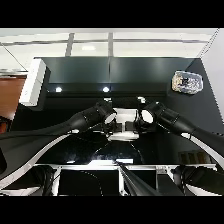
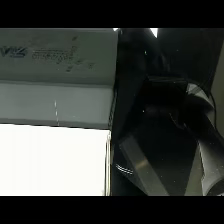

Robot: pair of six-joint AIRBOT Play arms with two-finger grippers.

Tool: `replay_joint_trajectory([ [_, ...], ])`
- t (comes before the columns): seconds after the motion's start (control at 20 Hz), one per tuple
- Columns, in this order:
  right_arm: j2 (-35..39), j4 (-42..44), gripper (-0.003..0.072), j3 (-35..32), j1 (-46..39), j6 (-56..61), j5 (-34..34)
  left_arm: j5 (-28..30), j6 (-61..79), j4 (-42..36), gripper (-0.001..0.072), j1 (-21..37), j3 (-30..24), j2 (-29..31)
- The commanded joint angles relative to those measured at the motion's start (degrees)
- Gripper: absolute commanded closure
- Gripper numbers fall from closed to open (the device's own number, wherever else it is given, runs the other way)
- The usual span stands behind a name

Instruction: Fold the box and place the chain.

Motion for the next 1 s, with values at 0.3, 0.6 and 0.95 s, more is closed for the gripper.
replay_joint_trajectory([
  [0.3,0.2,1.2,0.0344,0.7,-0.5,-0.3,1.7,0.1,0.0,0.0,0.0679,0.0,0.0,0.0],
  [0.6,8.9,0.6,0.0344,4.0,-3.7,-6.0,6.8,0.1,0.0,0.1,0.0679,0.0,0.0,0.0],
  [0.95,25.7,-15.7,0.0345,5.0,-15.1,-9.5,10.3,0.1,0.0,0.1,0.0679,0.0,0.0,0.0],
])
